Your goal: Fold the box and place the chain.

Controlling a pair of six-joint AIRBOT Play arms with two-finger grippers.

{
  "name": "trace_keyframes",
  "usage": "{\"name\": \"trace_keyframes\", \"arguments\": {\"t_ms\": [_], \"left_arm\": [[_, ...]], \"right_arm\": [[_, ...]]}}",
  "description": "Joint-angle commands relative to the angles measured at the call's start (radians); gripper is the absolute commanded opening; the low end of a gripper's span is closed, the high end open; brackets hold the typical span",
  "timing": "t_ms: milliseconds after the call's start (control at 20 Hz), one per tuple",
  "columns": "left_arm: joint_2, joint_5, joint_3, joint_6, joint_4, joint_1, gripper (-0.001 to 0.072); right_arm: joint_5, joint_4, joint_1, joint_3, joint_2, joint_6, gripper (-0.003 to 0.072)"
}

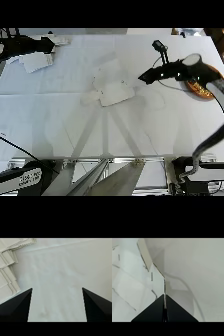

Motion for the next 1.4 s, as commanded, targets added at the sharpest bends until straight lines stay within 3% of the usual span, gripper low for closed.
{"name": "trace_keyframes", "arguments": {"t_ms": [0, 300, 1350], "left_arm": [[0.001, 0.000, 0.001, 0.000, 0.000, 0.000, 0.0695], [0.001, 0.000, 0.001, 0.000, 0.000, 0.000, 0.0695], [0.001, 0.000, 0.001, 0.000, 0.000, 0.000, 0.0695]], "right_arm": [[-0.315, 0.194, 0.006, -0.227, 0.094, -0.124, 0.0011], [-0.370, 0.342, 0.006, -0.427, 0.119, -0.210, 0.0012], [-0.289, 0.386, 0.006, -0.428, 0.120, -0.214, 0.0014]]}}
